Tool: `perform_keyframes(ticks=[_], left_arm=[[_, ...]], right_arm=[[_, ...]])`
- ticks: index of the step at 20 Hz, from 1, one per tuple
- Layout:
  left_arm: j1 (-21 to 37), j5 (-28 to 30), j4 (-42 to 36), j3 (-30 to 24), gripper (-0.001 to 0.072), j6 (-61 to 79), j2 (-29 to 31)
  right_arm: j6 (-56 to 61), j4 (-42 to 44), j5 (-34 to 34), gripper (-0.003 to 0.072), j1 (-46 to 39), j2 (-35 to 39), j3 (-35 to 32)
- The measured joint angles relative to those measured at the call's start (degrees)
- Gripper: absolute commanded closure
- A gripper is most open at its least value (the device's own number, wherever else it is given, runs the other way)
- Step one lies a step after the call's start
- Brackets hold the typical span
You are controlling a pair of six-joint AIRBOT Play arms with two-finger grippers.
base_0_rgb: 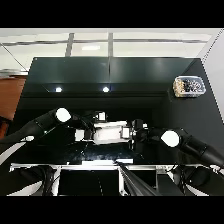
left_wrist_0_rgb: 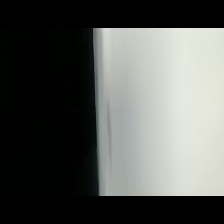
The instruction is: Fold the box and place the chain.
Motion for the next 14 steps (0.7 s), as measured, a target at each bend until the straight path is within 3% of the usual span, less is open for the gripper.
perform_keyframes(ticks=[9,14], left_arm=[[-0.02,-0.02,-0.15,-0.02,0.0678,-0.15,0.00],[-0.02,-0.09,-0.17,-0.02,0.0678,-0.15,0.00]], right_arm=[[2.45,-0.46,-3.02,-0.0015,-2.95,0.94,0.24],[-3.17,1.79,-1.05,-0.0016,-3.91,-0.28,0.42]])
